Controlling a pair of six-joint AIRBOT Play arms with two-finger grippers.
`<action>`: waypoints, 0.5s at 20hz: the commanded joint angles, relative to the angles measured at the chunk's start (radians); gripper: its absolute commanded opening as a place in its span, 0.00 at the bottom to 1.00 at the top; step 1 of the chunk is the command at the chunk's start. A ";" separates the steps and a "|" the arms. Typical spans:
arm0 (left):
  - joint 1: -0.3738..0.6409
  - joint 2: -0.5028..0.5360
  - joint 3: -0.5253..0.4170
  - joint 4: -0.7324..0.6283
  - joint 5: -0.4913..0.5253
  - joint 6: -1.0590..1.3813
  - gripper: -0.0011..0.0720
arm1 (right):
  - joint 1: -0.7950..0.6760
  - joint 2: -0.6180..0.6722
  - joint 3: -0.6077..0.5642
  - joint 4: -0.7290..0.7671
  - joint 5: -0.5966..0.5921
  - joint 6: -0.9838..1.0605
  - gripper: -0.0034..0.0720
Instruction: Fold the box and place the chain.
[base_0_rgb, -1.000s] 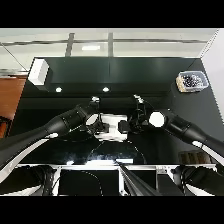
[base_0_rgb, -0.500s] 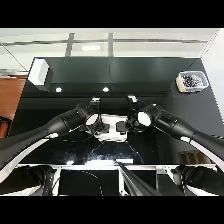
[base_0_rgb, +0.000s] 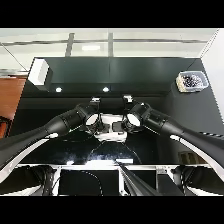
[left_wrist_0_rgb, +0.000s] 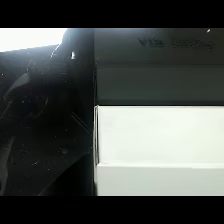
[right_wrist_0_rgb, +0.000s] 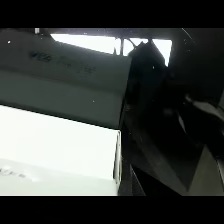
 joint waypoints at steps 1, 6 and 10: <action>0.001 0.000 0.000 0.001 0.000 0.000 0.05 | 0.009 -0.034 0.009 0.002 0.018 0.051 0.56; 0.001 0.000 0.000 0.000 0.000 0.000 0.05 | 0.009 -0.040 0.010 0.011 0.011 0.078 0.56; 0.001 0.000 0.000 0.001 0.000 0.000 0.05 | 0.009 -0.042 0.010 0.011 0.011 0.082 0.46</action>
